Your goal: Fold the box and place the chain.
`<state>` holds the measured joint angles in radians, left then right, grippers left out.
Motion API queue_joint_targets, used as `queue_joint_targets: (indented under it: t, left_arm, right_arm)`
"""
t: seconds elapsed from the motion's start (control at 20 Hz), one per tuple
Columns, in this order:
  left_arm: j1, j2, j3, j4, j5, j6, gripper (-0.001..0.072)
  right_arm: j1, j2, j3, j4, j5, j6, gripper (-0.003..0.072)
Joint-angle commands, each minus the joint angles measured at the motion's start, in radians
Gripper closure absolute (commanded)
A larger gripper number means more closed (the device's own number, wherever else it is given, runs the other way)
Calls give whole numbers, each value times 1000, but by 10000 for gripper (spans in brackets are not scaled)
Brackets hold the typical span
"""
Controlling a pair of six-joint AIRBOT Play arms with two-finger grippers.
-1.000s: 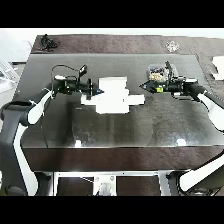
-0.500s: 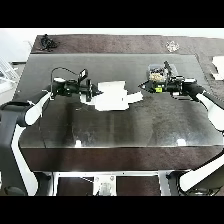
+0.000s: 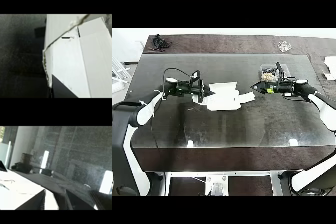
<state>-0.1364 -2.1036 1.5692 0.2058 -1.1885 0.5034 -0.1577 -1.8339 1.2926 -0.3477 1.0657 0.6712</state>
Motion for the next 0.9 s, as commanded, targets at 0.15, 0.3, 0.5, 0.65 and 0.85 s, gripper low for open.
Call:
queue_joint_targets:
  t: [0.15,0.3,0.5,0.65,0.85]
  left_arm:
    - [0,-1,0,3,21,2,690]
    - [0,0,0,3,21,2,690]
    - [0,0,0,3,21,2,690]
    - [0,0,0,3,21,2,690]
    - [0,0,0,0,22,2,690]
  right_arm:
    - [0,0,1,0,1,0,387]
    - [-2,11,0,81,27,-85,386]
    - [-6,88,-8,195,150,-215,400]
    - [-6,219,-136,266,237,-358,561]
    - [7,383,-354,322,237,-618,529]
